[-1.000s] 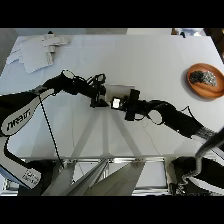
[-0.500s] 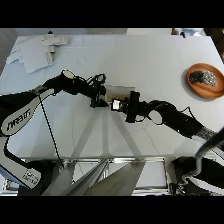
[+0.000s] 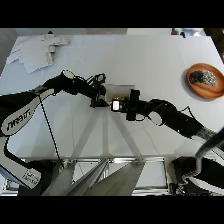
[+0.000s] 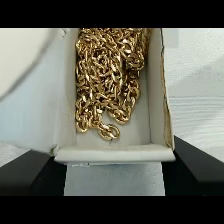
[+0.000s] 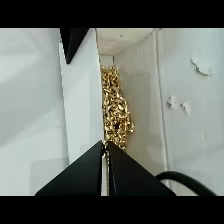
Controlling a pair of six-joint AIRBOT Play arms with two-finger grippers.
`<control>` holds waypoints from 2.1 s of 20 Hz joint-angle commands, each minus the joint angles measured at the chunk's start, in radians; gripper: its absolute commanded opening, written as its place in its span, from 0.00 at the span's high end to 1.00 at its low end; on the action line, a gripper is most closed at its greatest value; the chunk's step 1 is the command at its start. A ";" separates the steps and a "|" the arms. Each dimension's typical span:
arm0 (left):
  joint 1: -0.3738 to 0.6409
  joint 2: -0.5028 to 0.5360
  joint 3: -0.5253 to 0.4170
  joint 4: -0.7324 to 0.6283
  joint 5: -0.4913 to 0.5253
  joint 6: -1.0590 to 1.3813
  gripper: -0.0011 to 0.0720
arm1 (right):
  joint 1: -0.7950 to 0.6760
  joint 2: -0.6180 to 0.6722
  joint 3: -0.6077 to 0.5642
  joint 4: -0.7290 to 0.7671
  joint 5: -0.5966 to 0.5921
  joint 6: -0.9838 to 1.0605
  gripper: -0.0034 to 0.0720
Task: Fold the box and place the chain.
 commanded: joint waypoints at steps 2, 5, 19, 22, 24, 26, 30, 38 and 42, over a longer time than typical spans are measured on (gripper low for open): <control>0.000 0.000 0.000 0.001 0.001 0.003 0.42 | 0.000 0.015 0.001 -0.007 -0.028 0.000 0.90; 0.000 0.000 0.000 0.001 0.001 0.003 0.42 | 0.000 0.060 0.001 -0.007 -0.049 0.000 0.90; 0.000 0.000 0.000 0.001 0.001 0.003 0.42 | -0.065 0.095 0.227 -0.011 0.216 0.321 0.54; 0.000 0.000 0.000 0.001 0.001 0.003 0.42 | -0.103 0.093 0.315 -0.003 0.237 0.367 0.59; 0.000 0.000 0.000 0.001 0.001 0.003 0.42 | -0.201 0.071 0.358 0.036 0.244 0.462 0.59; 0.000 0.000 0.000 0.001 0.001 0.003 0.42 | -0.320 0.015 0.399 0.114 0.301 0.470 0.59; 0.000 0.000 0.000 0.001 0.001 0.003 0.42 | -0.449 -0.176 0.504 0.276 0.546 0.440 0.56; 0.000 0.000 0.000 0.001 0.001 0.003 0.42 | -0.417 -0.284 0.528 0.647 0.848 -0.050 0.56; 0.000 0.000 0.000 0.001 0.001 0.003 0.42 | -0.349 -0.284 0.528 0.569 0.824 -0.172 0.57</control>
